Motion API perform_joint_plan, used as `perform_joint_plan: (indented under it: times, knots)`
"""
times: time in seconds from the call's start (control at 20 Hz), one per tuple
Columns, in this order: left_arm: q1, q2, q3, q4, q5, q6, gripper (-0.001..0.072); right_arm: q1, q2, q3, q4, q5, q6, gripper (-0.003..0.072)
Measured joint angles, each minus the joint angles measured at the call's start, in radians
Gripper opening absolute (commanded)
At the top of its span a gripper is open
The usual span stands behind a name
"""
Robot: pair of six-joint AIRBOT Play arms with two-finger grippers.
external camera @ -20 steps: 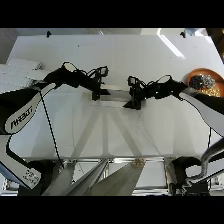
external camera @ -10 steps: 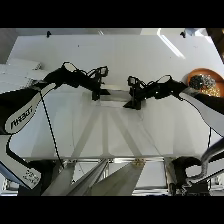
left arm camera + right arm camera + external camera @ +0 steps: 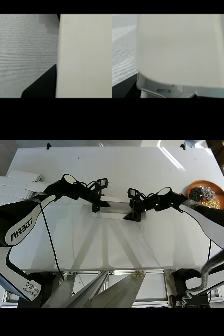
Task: Fold the box and place the chain.
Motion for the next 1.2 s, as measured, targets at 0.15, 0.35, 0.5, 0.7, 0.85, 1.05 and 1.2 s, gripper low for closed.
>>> perform_joint_plan:
  times: [0.15,0.35,0.5,0.7,0.85,1.05,1.2]
  knots:
    - [0.000,0.000,0.000,-0.014,0.008,-0.003,0.0416,0.000,0.000,0.000,-0.001,0.000,-0.001,0.0354]
    - [0.001,0.003,0.000,-0.011,0.001,-0.003,0.0424,0.000,0.000,0.000,-0.001,0.001,0.000,0.0354]
    - [0.008,0.014,0.000,-0.010,-0.017,-0.003,0.0424,0.000,0.000,0.000,-0.001,0.001,0.000,0.0354]
    - [0.055,0.064,0.000,0.006,-0.074,-0.005,0.0420,0.000,0.000,0.000,-0.001,0.001,0.000,0.0354]
    - [0.101,0.129,-0.004,0.068,-0.109,-0.034,0.0414,0.000,0.000,0.000,-0.001,0.002,0.000,0.0354]
    - [0.152,0.250,-0.079,0.171,-0.133,-0.097,0.0011,0.000,0.000,0.000,0.000,0.002,0.000,0.0354]
    - [0.164,0.333,-0.195,0.201,-0.140,-0.095,0.0011,0.000,0.000,0.000,0.000,0.002,0.001,0.0354]
